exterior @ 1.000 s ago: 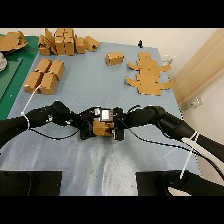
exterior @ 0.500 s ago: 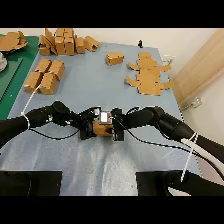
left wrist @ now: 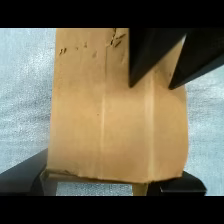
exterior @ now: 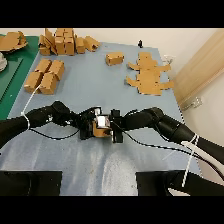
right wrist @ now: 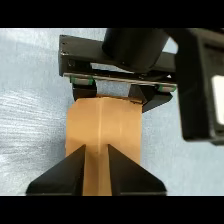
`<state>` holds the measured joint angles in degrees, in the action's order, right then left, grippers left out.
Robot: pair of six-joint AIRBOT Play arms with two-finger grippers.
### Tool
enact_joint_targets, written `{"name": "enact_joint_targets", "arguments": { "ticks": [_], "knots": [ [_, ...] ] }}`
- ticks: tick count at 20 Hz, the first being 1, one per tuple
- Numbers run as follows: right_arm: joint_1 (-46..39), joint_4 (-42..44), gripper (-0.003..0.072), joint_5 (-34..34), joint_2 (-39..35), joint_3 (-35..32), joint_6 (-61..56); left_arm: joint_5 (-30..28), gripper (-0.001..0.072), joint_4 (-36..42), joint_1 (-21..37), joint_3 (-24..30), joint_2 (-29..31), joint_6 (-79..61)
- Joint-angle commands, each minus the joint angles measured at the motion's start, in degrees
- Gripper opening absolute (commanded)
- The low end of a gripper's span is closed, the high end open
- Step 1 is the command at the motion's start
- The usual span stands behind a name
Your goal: Fold the box.
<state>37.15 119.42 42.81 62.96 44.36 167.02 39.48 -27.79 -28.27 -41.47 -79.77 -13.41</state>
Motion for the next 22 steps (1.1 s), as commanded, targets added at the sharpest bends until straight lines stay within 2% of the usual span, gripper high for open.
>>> {"name": "enact_joint_targets", "arguments": {
  "ticks": [1, 13, 16, 17, 18, 22],
  "knots": [
    [0.13, -0.50, 0.0416, -0.46, -0.31, 0.11, -0.02, -0.04, 0.0445, -0.07, 0.02, 0.00, -0.04, -0.07],
    [0.13, -1.01, 0.0431, -3.85, 1.11, 0.09, -0.04, -0.04, 0.0445, -0.07, 0.02, -0.02, -0.04, -0.07],
    [0.13, -3.48, 0.0429, -6.99, 1.11, 0.11, -0.04, -0.04, 0.0445, -0.07, 0.02, -0.02, -0.04, -0.07],
    [0.13, -3.91, 0.0428, -7.80, 1.11, 0.11, -0.04, -0.04, 0.0445, -0.07, 0.02, 0.00, -0.04, -0.07],
    [0.13, -3.98, 0.0395, -7.91, 1.11, 0.17, -0.04, -0.04, 0.0445, -0.07, 0.02, -0.02, -0.04, -0.07],
    [0.13, -3.93, 0.0394, -7.65, 1.11, 0.37, -0.07, -0.04, 0.0445, -0.07, 0.02, -0.02, -0.04, -0.07]
  ]
}}
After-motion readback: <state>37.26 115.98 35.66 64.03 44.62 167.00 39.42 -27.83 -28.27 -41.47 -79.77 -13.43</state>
